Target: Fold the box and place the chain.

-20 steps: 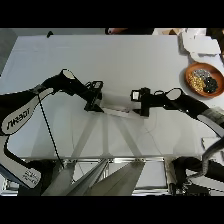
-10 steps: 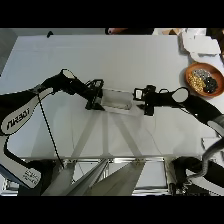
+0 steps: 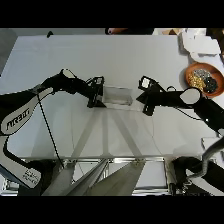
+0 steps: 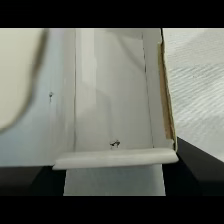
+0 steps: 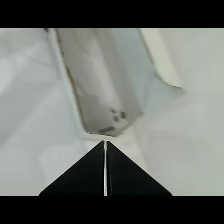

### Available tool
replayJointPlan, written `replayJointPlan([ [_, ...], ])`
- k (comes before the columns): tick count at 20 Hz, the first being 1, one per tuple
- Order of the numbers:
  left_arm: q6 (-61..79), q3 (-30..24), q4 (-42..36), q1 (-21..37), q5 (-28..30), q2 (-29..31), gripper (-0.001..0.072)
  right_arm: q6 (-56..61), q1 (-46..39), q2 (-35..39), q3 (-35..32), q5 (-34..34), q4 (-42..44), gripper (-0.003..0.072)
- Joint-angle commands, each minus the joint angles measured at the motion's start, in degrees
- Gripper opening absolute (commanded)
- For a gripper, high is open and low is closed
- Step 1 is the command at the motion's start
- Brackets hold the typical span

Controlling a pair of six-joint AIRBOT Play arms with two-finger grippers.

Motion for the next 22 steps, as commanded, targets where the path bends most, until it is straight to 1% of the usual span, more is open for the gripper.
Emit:
replayJointPlan([
  [1,-0.5,0.0,0.4,0.1,0.9,0.0,0.0258,5.5,0.0,-1.5,0.1,3.8,11.1,0.0003],
  [5,-0.5,0.0,0.4,0.1,0.8,0.0,0.0258,5.4,0.0,-7.2,0.1,0.0,20.9,0.0003],
  [7,-0.5,0.0,0.4,0.1,0.8,0.0,0.0258,1.6,0.0,-10.3,0.1,-1.8,27.7,0.0002],
  [9,-0.5,0.0,0.4,0.1,0.8,0.0,0.0258,-1.5,0.0,-12.4,0.3,-5.9,34.6,0.0002],
  [10,-0.5,0.0,0.4,0.1,0.8,0.0,0.0258,-2.2,0.0,-13.3,0.8,-8.5,36.4,0.0002],
  [12,-0.5,0.0,0.4,0.1,0.8,0.0,0.0258,-2.4,0.0,-15.0,2.3,-13.5,37.7,0.0002],
  [15,-0.5,0.0,0.4,0.1,0.8,0.0,0.0258,-2.4,0.0,-18.8,5.8,-17.0,39.4,0.0002],
  [17,-0.5,0.0,0.4,0.1,0.8,0.0,0.0258,-2.5,0.0,-20.6,6.7,-20.7,39.4,0.0002],
  [19,-0.5,0.0,0.4,0.1,0.8,0.0,0.0258,-2.5,0.0,-22.1,6.7,-21.2,38.5,0.0002],
  [22,-0.5,0.0,0.4,0.1,0.8,0.0,0.0258,-2.5,0.0,-23.3,6.7,-18.3,38.3,0.0003],
])
